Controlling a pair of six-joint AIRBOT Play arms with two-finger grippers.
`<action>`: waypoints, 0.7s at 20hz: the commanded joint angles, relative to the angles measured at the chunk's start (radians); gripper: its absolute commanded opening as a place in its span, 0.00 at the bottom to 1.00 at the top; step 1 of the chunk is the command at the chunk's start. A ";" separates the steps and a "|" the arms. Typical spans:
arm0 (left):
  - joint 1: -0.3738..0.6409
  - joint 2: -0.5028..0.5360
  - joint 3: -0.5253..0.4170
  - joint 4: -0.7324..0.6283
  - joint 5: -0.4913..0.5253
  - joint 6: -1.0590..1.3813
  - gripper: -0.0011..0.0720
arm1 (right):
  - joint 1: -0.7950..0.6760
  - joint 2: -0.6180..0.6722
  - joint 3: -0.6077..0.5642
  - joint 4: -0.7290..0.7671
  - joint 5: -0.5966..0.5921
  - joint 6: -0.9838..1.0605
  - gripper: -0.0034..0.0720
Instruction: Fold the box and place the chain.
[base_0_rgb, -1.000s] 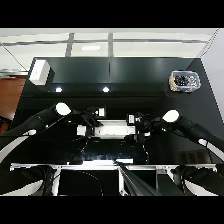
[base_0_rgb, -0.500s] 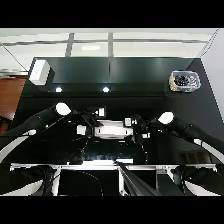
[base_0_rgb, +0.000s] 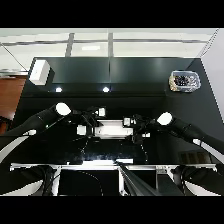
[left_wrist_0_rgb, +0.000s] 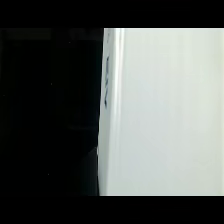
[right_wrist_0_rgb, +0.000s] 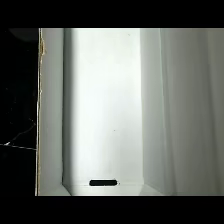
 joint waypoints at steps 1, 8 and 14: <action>0.000 0.000 0.000 0.002 0.000 0.001 0.05 | 0.001 -0.001 0.000 -0.013 -0.006 0.009 0.88; 0.000 0.000 0.000 0.002 0.000 0.001 0.05 | -0.002 -0.001 0.000 -0.010 -0.005 0.009 0.88; 0.000 -0.001 0.000 0.002 0.000 0.001 0.05 | -0.023 -0.001 0.000 -0.010 0.029 0.005 0.88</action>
